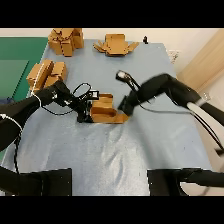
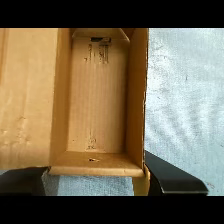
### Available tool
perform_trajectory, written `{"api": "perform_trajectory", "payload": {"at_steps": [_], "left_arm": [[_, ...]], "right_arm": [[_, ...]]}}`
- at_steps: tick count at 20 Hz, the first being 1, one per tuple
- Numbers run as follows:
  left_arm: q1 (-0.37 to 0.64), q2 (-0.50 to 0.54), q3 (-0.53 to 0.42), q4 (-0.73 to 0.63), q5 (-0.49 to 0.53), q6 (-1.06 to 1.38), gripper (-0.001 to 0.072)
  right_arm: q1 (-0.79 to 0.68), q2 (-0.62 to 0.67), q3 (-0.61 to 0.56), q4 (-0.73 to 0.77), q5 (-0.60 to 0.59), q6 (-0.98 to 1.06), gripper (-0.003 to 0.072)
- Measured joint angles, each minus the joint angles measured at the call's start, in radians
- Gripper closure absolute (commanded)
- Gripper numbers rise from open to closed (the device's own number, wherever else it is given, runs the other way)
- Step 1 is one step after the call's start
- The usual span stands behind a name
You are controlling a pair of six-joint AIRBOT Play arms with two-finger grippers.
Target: Fold the box.
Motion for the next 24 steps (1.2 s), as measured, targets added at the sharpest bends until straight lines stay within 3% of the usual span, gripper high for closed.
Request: {"api": "perform_trajectory", "payload": {"at_steps": [2, 4, 9, 14, 16, 19, 20, 24], "left_arm": [[0.0, 0.0, 0.0, 0.001, 0.0, 0.0, 0.0694], [0.0, 0.0, 0.0, 0.002, 0.0, 0.0, 0.0694], [0.0, 0.0, 0.0, 0.003, 0.0, 0.001, 0.0693], [0.0, 0.0, 0.0, 0.003, 0.002, 0.001, 0.0694], [0.0, 0.0, 0.0, 0.004, 0.003, 0.001, 0.0694], [0.0, 0.0, 0.0, 0.004, 0.008, 0.001, 0.0694], [0.0, 0.0, 0.0, 0.004, 0.008, 0.001, 0.0694], [0.0, 0.0, 0.0, 0.005, 0.011, 0.002, 0.0694]], "right_arm": [[0.008, 0.084, -0.129, -0.044, 0.041, -0.084, 0.0288], [0.031, 0.108, -0.198, -0.059, 0.098, -0.181, 0.0217], [0.072, 0.042, -0.23, -0.081, 0.349, -0.299, 0.0194], [0.085, -0.049, -0.187, -0.061, 0.39, -0.337, 0.0204], [0.095, -0.064, -0.178, -0.044, 0.373, -0.341, 0.031], [0.107, -0.076, -0.171, -0.021, 0.372, -0.347, 0.0319], [0.11, -0.081, -0.169, -0.01, 0.376, -0.348, 0.0385], [0.128, -0.093, -0.16, 0.018, 0.391, -0.355, 0.0491]]}}
